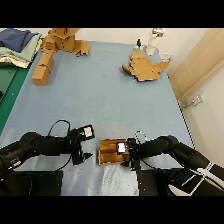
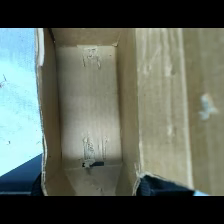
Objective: Fold the box.
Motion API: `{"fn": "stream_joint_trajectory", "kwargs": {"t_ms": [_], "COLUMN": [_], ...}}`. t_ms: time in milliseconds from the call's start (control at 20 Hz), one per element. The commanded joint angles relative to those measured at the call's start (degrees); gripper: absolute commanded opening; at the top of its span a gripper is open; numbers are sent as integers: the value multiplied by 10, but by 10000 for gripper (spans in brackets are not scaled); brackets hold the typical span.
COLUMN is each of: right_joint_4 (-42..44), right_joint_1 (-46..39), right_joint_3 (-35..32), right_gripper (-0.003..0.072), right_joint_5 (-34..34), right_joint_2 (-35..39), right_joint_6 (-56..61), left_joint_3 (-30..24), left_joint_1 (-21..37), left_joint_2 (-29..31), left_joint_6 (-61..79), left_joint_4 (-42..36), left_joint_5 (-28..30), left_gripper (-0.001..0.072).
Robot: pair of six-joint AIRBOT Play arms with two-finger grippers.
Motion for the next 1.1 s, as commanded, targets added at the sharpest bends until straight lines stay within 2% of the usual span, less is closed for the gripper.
{"fn": "stream_joint_trajectory", "kwargs": {"t_ms": [0, 200, 350, 750, 950, 1050], "right_joint_4": [0, 0, 0, 0, 0, 0], "right_joint_1": [0, 0, 0, 0, 0, 0], "right_joint_3": [0, 0, 0, 0, 0, 0], "right_gripper": [537, 537, 537, 537, 538, 537], "right_joint_5": [0, 0, 0, 0, 0, 0], "right_joint_2": [0, 0, 0, 0, 0, 0], "right_joint_6": [0, 0, 0, 0, 0, 0], "left_joint_3": [0, 0, 0, -4, -30, -45], "left_joint_1": [-34, -97, -120, -126, -126, -126], "left_joint_2": [-37, -44, -54, -59, -54, -32], "left_joint_6": [28, 27, 26, 19, 23, 23], "left_joint_4": [-1, -1, -3, -37, -79, -81], "left_joint_5": [-24, -32, -57, -78, -101, -115], "left_gripper": [701, 701, 702, 702, 702, 701]}}
